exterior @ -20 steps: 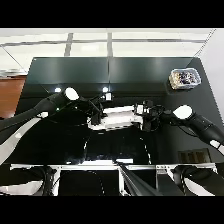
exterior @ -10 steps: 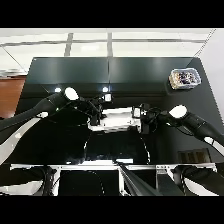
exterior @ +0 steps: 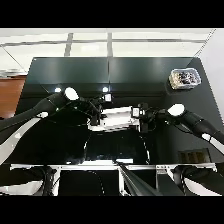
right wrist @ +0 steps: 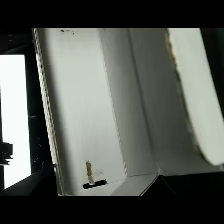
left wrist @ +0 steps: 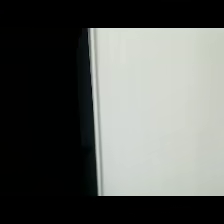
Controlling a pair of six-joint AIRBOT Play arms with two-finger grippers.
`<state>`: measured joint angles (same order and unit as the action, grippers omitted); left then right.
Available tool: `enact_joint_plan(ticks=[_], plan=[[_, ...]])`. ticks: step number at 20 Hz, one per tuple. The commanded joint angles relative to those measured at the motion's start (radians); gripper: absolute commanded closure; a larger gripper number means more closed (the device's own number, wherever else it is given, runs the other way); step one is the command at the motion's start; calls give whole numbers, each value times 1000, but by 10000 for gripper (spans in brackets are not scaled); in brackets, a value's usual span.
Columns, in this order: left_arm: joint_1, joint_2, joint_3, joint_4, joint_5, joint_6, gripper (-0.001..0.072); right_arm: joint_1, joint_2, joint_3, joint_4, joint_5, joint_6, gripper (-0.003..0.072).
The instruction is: Fold the box and place the chain.
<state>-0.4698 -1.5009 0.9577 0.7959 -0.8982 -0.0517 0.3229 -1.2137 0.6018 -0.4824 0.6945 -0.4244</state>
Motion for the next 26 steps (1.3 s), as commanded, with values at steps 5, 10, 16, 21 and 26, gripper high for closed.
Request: enact_joint_plan(ticks=[5, 10, 16, 21, 26], plan=[[0, 13, 0, 16, -8, 69, 683, -5, -1, 27, -1, 33, 17, -20], [0, 18, 14, 15, -33, 75, 683, -5, -1, 27, -31, 46, 73, -20], [0, 14, 43, 91, -98, 74, 681, -6, -1, 27, -69, 66, 91, -20], [-15, 0, 43, 112, -123, 71, 682, -6, -2, 27, -76, 56, 90, -20], [-35, -6, 43, 116, -93, 71, 682, -3, -2, 27, -65, 64, 87, -20]])
